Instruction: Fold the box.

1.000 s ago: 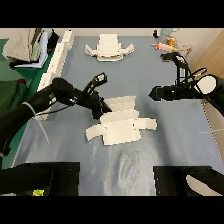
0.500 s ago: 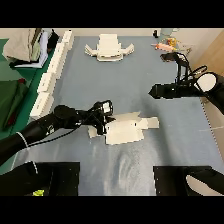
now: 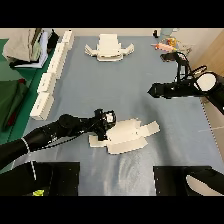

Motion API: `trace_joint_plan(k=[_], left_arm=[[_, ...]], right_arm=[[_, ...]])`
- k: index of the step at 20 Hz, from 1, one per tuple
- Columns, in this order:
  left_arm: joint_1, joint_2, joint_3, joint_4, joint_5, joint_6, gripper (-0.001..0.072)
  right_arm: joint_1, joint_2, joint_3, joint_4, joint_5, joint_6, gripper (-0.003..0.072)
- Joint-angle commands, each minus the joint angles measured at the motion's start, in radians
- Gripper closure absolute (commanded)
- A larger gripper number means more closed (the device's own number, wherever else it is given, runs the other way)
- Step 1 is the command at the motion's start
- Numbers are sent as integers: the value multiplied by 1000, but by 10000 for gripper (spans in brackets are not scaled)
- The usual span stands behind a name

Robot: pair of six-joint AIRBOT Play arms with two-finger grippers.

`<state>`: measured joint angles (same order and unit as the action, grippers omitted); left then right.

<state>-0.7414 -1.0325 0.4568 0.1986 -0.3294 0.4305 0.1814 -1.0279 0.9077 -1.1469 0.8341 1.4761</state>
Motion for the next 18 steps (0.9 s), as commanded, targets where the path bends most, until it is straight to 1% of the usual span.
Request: trace_joint_plan(k=[1, 3, 4, 5, 6, 7, 9, 10, 11, 12, 14, 15, 18], left_arm=[[-5, -15, -4, 3, -4, -1, 695], [-5, -14, 9, 3, 21, -2, 695], [6, -13, 22, 3, 15, -16, 695], [32, -13, 42, 3, -24, -48, 696], [81, -14, 69, 5, -107, -81, 696], [138, -16, 95, 14, -216, -82, 697], [269, -40, 161, 91, -450, -83, 697], [318, -63, 191, 124, -529, -83, 697], [357, -93, 222, 147, -587, -84, 697], [379, -126, 249, 151, -622, -83, 697], [378, -180, 286, 150, -624, -54, 696], [364, -193, 291, 152, -602, -13, 696], [304, -187, 284, 154, -480, 106, 697]], right_arm=[[1, 0, 1, 11, -1, 0, 280], [1, 0, 1, 11, -1, 0, 281], [1, 0, 1, 11, -2, 0, 280], [1, 0, 1, 11, -2, 0, 280], [1, 0, 1, 11, -2, 0, 280], [1, 0, 1, 11, -2, 0, 281], [1, 0, 1, 11, -2, 0, 281], [1, 0, 1, 12, -2, 0, 281], [1, 0, 1, 14, -2, 0, 280], [1, 0, 1, 16, -5, 0, 281], [1, -1, 1, 29, -10, 0, 280], [1, -1, 1, 31, -12, 0, 281], [1, -1, 1, 34, -13, 0, 282]])
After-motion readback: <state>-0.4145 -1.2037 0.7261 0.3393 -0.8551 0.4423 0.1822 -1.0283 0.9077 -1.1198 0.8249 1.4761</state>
